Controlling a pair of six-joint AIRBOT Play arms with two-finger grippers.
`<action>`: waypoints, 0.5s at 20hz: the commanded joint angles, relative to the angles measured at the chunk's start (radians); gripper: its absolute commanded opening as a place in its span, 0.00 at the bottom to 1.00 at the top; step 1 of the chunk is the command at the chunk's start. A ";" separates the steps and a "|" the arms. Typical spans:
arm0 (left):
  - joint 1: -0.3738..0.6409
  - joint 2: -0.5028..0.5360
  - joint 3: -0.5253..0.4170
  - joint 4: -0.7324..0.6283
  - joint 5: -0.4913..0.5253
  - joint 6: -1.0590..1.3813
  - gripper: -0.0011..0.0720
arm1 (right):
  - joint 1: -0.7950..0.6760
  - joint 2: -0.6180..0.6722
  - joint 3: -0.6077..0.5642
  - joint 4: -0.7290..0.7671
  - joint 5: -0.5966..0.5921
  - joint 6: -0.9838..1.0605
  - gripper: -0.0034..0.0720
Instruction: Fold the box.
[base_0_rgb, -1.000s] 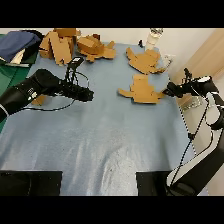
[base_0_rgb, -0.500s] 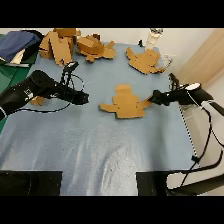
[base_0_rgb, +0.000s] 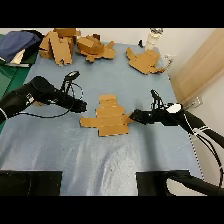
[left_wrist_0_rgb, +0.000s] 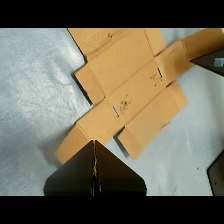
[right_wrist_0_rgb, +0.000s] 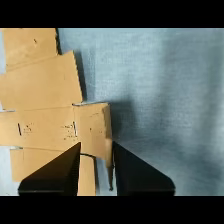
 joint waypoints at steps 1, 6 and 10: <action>0.002 0.000 -0.003 0.004 -0.045 0.034 0.03 | 0.012 0.017 0.025 -0.130 0.022 0.107 0.47; 0.005 0.000 -0.003 0.004 -0.048 0.041 0.03 | -0.057 -0.072 0.229 -0.258 0.187 0.135 0.47; 0.005 0.000 -0.003 0.004 -0.048 0.042 0.03 | -0.055 -0.168 0.339 -0.266 0.334 0.134 0.46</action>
